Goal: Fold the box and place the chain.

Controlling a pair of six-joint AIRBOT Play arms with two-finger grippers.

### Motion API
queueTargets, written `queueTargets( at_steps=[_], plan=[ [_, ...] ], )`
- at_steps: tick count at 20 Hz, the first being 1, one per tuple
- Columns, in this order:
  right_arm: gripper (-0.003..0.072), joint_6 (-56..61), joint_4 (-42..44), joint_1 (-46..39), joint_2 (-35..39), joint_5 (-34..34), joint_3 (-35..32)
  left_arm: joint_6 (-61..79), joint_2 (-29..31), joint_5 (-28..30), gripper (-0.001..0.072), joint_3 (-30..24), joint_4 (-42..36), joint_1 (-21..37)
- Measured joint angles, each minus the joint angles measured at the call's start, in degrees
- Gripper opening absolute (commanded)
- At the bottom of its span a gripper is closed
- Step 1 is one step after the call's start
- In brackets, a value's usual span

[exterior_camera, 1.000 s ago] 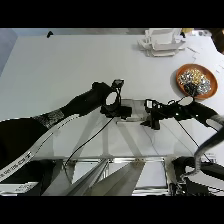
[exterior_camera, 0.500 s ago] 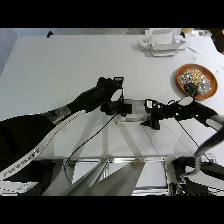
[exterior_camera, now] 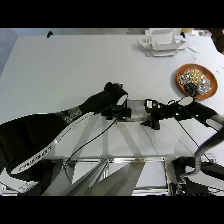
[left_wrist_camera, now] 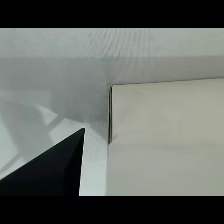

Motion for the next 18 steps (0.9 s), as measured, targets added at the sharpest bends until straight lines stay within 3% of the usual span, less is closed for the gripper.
queueTargets(
  at_steps=[1,5,6,10,12,14,18],
  plan=[
    [0.038,0.0,0.0,0.0,0.0,0.0,0.0,-0.7,-0.2,0.0,0.0203,0.0,0.1,-0.1],
    [0.038,0.0,0.0,0.0,0.0,0.0,0.0,-2.6,-0.4,0.8,0.0114,0.0,0.2,-0.4],
    [0.038,0.0,0.0,0.0,0.0,0.0,0.0,-2.8,-0.4,0.9,0.0005,0.1,0.5,-0.5],
    [0.038,0.0,0.0,0.0,0.0,0.0,0.0,-3.2,-0.5,0.8,0.0004,0.1,1.0,-0.6],
    [0.038,0.0,0.0,0.0,0.0,0.0,0.0,-3.2,-0.5,0.9,0.0072,0.1,1.1,-0.6],
    [0.038,0.0,0.0,0.0,0.0,0.0,0.0,-3.0,-0.5,0.9,0.0206,0.0,1.4,-0.7],
    [0.038,0.0,0.0,0.0,0.0,0.0,0.0,-1.2,0.2,1.6,0.0216,0.0,1.6,-0.4]
  ],
)
